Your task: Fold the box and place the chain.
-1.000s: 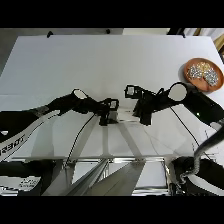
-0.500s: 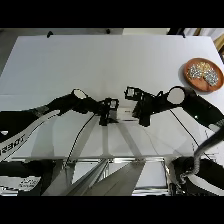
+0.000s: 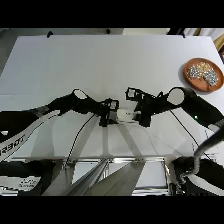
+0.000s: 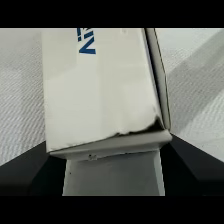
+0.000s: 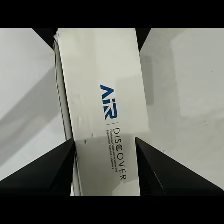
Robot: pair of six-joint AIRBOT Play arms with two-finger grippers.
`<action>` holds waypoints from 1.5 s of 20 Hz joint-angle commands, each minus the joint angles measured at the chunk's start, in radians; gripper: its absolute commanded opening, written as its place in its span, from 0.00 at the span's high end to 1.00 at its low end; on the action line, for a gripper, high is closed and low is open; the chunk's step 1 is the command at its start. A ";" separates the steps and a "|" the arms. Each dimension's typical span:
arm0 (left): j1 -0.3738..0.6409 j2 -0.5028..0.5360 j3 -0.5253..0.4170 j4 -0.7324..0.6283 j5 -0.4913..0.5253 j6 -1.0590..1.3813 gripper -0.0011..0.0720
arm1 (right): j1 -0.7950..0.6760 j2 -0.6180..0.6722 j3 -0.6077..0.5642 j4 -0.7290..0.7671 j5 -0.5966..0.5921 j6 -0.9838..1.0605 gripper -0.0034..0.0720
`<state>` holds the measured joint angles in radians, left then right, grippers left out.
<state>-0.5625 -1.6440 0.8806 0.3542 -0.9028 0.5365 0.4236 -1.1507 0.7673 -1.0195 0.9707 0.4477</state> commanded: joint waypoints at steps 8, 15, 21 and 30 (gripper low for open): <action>0.000 0.001 0.001 -0.002 0.008 -0.002 0.79 | -0.041 0.104 0.000 0.055 0.010 -0.011 0.35; 0.000 0.001 0.001 -0.002 0.008 -0.002 0.79 | -0.190 0.163 -0.180 0.766 0.048 -0.259 0.94; 0.000 0.001 0.001 -0.002 0.008 -0.002 0.79 | -0.201 0.130 -0.385 0.982 -0.008 -0.422 0.94; 0.000 0.001 0.001 -0.002 0.008 -0.002 0.79 | -0.201 0.041 -0.402 0.920 -0.014 -0.413 0.94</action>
